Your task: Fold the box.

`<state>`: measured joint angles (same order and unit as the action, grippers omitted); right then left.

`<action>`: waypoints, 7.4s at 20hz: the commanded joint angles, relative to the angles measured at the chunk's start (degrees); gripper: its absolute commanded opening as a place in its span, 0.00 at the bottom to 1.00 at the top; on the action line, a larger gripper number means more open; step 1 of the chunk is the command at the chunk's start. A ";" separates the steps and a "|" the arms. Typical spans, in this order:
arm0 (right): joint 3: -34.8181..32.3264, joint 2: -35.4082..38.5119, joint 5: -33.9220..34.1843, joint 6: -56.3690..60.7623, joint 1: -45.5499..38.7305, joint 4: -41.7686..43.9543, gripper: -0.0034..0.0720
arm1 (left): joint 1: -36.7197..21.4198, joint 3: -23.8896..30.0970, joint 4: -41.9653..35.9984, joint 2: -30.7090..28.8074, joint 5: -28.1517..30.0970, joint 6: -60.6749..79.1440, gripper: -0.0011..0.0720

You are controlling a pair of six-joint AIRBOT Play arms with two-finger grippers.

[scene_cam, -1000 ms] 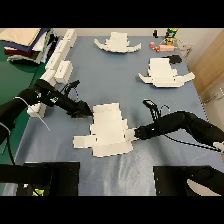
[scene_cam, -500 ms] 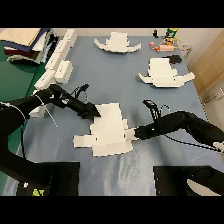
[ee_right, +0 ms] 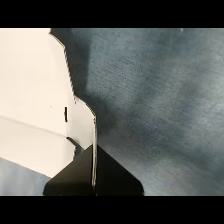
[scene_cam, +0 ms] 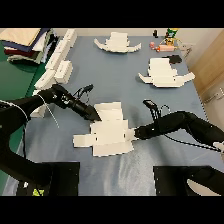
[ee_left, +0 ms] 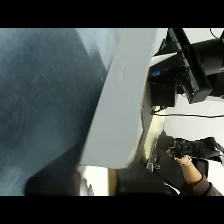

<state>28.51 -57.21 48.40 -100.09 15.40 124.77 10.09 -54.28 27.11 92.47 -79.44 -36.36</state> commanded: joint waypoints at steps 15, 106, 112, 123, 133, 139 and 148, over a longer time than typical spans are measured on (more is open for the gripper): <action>-0.04 0.02 0.09 -0.02 0.07 -0.04 0.05 | 1.64 -2.49 -0.48 0.04 0.63 8.04 0.73; 13.64 12.37 25.35 16.55 5.42 -23.04 0.05 | 21.73 16.61 -6.25 -21.75 29.31 45.51 0.03; 0.20 24.20 13.99 7.43 31.01 -23.30 0.75 | 21.73 16.61 -6.27 -21.75 29.35 45.51 0.03; -2.62 5.22 -2.12 3.93 42.84 -47.08 0.83 | 21.73 16.61 -6.29 -21.75 29.46 45.51 0.03; 2.95 6.64 3.76 28.87 42.80 -55.36 0.83 | 21.73 16.61 -6.29 -21.75 29.46 45.53 0.03; 4.74 6.69 7.74 33.24 42.77 -57.02 0.83 | 21.73 16.61 -6.29 -21.75 29.44 45.51 0.03; 4.26 7.76 6.56 23.98 38.01 -54.86 1.00 | 21.73 16.61 -6.29 -21.75 29.44 45.51 0.03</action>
<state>33.06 -50.15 56.03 -71.05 56.03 67.81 31.86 -37.69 20.82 70.70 -50.00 9.15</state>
